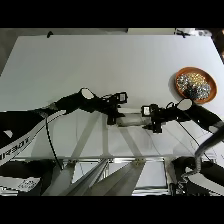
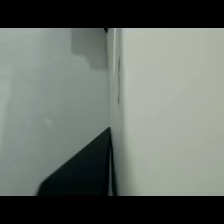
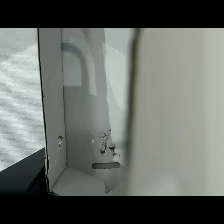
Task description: Fold the box and place the chain.
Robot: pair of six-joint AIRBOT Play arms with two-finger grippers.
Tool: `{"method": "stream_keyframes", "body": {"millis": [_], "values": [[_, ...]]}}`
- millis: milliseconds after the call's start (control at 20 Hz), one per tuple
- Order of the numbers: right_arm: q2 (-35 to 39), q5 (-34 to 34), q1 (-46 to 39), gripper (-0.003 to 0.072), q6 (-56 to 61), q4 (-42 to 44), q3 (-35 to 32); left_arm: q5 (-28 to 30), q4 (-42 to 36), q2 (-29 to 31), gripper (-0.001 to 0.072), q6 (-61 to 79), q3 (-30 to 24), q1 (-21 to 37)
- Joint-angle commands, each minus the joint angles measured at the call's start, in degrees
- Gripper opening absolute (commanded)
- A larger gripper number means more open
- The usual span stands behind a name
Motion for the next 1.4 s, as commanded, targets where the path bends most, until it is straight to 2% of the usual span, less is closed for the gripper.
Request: {"method": "stream_keyframes", "body": {"millis": [0, 100, 250, 400, 500, 600, 700, 750, 850, 1000, 1150, 1250, 1350], "values": [[0.04, -0.35, 0.02, 0.0459, 0.22, 0.09, 0.0, -2.67, -1.2, 1.33, 0.0284, -1.14, 0.22, 0.74], [0.04, -0.35, 0.02, 0.0459, 0.22, 0.11, 0.0, -4.11, 0.37, 3.5, 0.0288, -3.98, 0.22, 2.25], [0.04, -0.35, 0.02, 0.0459, 0.22, 0.09, 0.0, -7.37, 7.26, 8.28, 0.0289, -8.81, 0.22, 5.68], [0.04, -0.35, 0.02, 0.0459, 0.22, 0.09, 0.0, -12.59, 12.98, 13.4, 0.0278, -15.87, 0.22, 9.77], [0.04, -0.37, 0.02, 0.0459, 0.22, 0.07, 0.0, -20.06, 13.0, 16.46, 0.0005, -17.53, 0.22, 11.63], [0.04, -0.35, 0.02, 0.0459, 0.22, 0.09, 0.0, -25.99, 11.23, 17.77, 0.0002, -18.16, 0.22, 10.69], [0.04, -0.35, 0.02, 0.0459, 0.22, 0.09, 0.0, -27.04, 7.93, 17.53, 0.0002, -18.64, 0.22, 7.26], [0.04, -0.35, 0.02, 0.0459, 0.22, 0.09, 0.0, -25.22, 6.49, 17.29, 0.0002, -18.58, 0.22, 4.76], [0.04, -0.37, 0.02, 0.0459, 0.22, 0.09, 0.0, -17.9, 4.26, 16.7, 0.0002, -18.45, 0.22, -0.22], [0.04, -0.35, 0.02, 0.0459, 0.22, 0.09, 0.0, 0.15, 3.34, 15.61, 0.0002, -19.87, 0.22, -5.05], [0.04, -0.35, 0.02, 0.0459, 0.22, 0.09, 0.0, 17.16, 3.63, 14.12, 0.0002, -29.2, 0.22, -4.94], [0.04, -0.35, 0.0, 0.0459, 0.22, 0.07, 0.0, 22.53, 4.02, 12.83, 0.0002, -34.62, 0.22, -3.76], [0.04, -0.37, 0.02, 0.0459, 0.22, 0.09, 0.0, 21.79, 4.35, 11.28, 0.0001, -37.29, 0.2, -2.97]]}}
